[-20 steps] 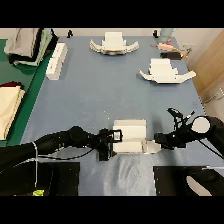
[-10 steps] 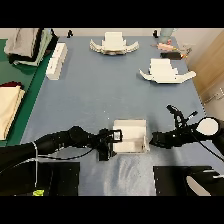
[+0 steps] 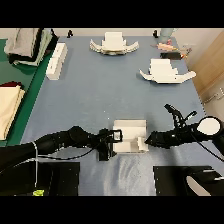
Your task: Fold the box.
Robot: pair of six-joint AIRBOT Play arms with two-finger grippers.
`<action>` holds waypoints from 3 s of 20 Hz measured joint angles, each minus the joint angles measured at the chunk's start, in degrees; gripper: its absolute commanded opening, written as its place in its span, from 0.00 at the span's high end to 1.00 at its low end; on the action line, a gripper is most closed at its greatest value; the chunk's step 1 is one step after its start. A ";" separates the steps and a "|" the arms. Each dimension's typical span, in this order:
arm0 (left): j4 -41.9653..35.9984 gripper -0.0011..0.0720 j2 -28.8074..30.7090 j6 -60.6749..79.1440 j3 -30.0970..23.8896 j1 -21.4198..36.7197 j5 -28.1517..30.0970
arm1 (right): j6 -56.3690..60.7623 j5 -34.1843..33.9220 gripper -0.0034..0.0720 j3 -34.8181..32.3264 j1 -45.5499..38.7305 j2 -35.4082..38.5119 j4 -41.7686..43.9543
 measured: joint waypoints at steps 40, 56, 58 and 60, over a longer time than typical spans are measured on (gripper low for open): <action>0.11 0.55 0.00 0.11 0.00 0.00 0.04 | 61.83 0.63 0.94 17.55 39.93 -31.12 -38.62; -0.02 0.55 0.00 -0.13 0.00 0.00 -0.02 | 60.41 0.24 0.72 17.57 40.00 -30.91 -37.75; 0.13 0.55 0.00 0.13 0.00 0.00 0.02 | 59.36 -0.90 0.95 17.62 40.00 -30.64 -36.96; 0.11 0.55 0.00 0.22 0.00 0.00 0.02 | 59.14 -0.76 0.95 17.64 40.00 -30.53 -36.72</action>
